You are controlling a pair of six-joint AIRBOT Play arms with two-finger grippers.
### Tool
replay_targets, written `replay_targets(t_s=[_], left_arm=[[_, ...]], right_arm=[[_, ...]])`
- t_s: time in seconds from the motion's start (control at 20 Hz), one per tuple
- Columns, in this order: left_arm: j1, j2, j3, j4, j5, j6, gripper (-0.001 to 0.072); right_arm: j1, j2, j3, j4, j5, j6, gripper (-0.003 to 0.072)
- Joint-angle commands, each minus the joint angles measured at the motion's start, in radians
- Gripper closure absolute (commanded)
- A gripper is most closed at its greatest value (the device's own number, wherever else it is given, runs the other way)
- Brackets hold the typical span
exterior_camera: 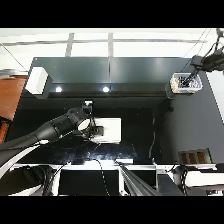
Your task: Fold the box and place the chain.
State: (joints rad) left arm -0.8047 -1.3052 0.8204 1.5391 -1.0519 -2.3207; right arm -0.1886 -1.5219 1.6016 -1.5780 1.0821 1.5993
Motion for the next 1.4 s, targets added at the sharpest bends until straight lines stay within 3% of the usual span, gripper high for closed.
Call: replay_targets(t_s=[0.0, 0.65, 0.95, 1.1, 1.35], left_arm=[[0.0, -0.001, 0.0, 0.001, 0.011, 0.001, 0.0681], [0.0, -0.001, 0.0, 0.002, -0.005, 0.001, 0.0681], [0.0, -0.001, 0.0, 0.001, -0.005, 0.001, 0.0681], [0.0, -0.001, 0.0, 0.002, -0.004, 0.001, 0.0681], [0.0, -0.001, 0.0, 0.002, -0.004, 0.001, 0.0681]], right_arm=[[-0.004, 0.135, 0.006, 0.085, 0.017, -0.079, 0.0668], [0.019, 0.523, 0.001, 0.348, 0.104, -0.146, 0.0668], [0.246, 0.678, -0.14, 0.313, 0.145, -0.172, 0.0668], [0.34, 0.715, -0.185, 0.304, 0.241, -0.172, 0.0668], [0.47, 0.715, -0.333, 0.43, 0.357, -0.212, 0.0668]])
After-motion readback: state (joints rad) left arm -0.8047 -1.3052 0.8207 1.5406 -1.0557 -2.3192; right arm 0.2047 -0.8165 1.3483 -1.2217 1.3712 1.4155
